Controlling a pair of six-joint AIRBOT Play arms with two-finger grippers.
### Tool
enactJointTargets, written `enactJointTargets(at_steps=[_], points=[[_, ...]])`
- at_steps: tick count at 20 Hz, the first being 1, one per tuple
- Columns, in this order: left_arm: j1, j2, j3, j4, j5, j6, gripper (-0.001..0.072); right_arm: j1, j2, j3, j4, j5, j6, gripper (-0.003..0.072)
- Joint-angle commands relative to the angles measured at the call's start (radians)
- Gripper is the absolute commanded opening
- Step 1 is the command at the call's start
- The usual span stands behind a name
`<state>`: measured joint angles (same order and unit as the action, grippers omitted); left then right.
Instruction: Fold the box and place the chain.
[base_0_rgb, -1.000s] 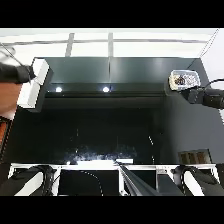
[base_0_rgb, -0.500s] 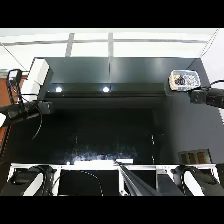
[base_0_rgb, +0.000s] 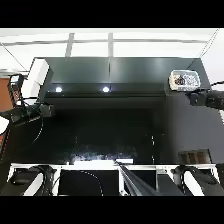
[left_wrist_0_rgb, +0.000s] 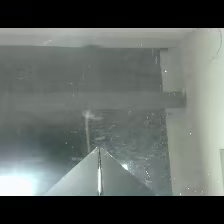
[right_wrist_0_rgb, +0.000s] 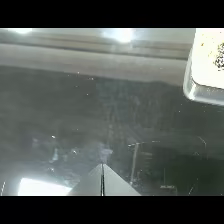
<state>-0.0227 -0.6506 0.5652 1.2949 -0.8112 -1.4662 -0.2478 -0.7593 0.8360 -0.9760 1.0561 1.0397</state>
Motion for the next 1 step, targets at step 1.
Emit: enactJointTargets(at_steps=[1], points=[[-0.001, 0.001, -0.002, 0.002, 0.003, 0.0, 0.0031, 0.0, 0.001, 0.0, -0.001, 0.002, -0.001, 0.0013]])
